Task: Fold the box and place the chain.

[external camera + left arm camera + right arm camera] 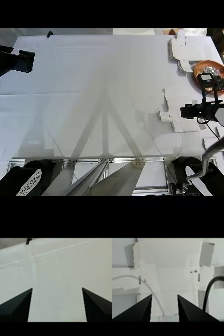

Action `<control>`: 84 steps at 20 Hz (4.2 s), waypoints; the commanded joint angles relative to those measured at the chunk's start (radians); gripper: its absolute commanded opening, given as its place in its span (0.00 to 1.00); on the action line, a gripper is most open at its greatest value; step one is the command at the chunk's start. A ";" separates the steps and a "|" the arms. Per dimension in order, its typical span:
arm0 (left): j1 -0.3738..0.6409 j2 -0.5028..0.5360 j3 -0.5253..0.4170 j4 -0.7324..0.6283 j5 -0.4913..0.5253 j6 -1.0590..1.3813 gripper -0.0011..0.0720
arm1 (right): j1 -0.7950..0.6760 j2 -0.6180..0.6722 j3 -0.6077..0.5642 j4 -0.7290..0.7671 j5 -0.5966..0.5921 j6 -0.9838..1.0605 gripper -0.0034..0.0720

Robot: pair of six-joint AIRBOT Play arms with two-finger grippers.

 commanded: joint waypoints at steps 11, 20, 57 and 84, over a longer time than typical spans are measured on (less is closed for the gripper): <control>-0.001 0.000 0.000 0.000 0.001 0.000 0.97 | -0.470 -0.055 0.074 -0.071 0.026 -0.134 0.56; -0.001 0.000 0.000 0.000 0.000 0.000 0.97 | -0.567 -0.426 0.393 0.011 0.176 -0.285 0.57; -0.001 0.000 0.000 0.000 0.000 0.000 0.97 | -0.544 -0.706 0.436 0.100 0.180 -0.573 0.07; -0.001 0.000 0.000 0.000 0.000 0.000 0.97 | 0.293 -0.466 0.150 0.893 -0.601 -0.592 0.06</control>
